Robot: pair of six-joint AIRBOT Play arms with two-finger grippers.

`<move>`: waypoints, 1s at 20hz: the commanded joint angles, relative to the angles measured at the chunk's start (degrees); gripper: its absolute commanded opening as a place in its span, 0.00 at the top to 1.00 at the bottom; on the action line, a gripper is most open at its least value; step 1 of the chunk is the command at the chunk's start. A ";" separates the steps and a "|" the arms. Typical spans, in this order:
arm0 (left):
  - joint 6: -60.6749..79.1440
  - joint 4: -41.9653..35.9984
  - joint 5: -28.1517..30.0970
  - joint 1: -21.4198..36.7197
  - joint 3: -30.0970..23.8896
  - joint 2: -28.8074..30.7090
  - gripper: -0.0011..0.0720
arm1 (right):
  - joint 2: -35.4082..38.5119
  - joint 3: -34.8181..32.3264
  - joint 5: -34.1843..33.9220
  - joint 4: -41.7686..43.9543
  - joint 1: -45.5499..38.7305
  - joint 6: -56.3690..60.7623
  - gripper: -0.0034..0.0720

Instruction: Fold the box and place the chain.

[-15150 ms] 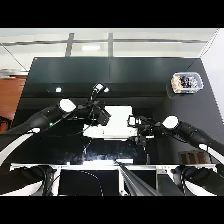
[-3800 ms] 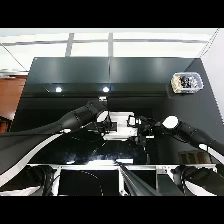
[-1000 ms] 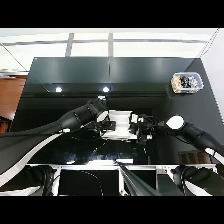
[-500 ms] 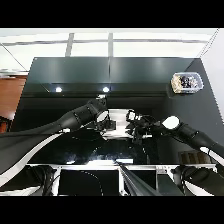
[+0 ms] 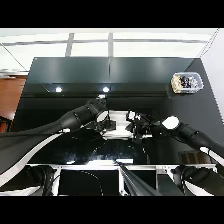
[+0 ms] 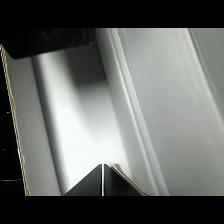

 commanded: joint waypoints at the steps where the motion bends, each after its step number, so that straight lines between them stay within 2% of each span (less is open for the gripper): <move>1: -0.02 -0.24 0.46 -0.02 0.04 0.02 0.95 | 2.32 0.46 1.84 -3.23 -2.08 12.68 0.93; 3: 0.00 -0.87 0.63 -0.02 0.04 0.02 0.95 | 5.55 2.45 9.86 -11.54 -8.66 32.52 0.93; 5: 0.00 -0.87 0.46 0.00 0.04 0.02 0.95 | 8.46 4.22 21.90 -16.09 -17.81 44.87 0.93; 6: 0.00 -0.90 0.52 0.00 0.04 0.02 0.95 | 9.42 4.17 24.76 -17.59 -23.08 50.01 0.93; 9: 0.00 -0.87 0.55 0.00 0.04 0.02 0.95 | 9.60 2.78 23.02 -21.38 -35.98 66.01 0.93; 11: 0.00 -0.87 0.55 0.00 0.04 0.02 0.95 | 9.20 0.81 21.79 -21.79 -40.98 76.81 0.93; 14: 0.00 -0.87 0.52 0.00 0.04 0.02 0.95 | 6.43 -1.03 26.08 -22.12 -41.00 79.23 0.93; 17: 0.00 -0.87 0.57 0.00 0.04 0.02 0.95 | 0.76 -2.01 27.58 -21.79 -38.93 78.66 0.93; 20: 0.00 -0.87 0.55 0.00 0.04 0.02 0.95 | -4.50 -2.03 29.79 -14.45 -34.91 72.13 0.93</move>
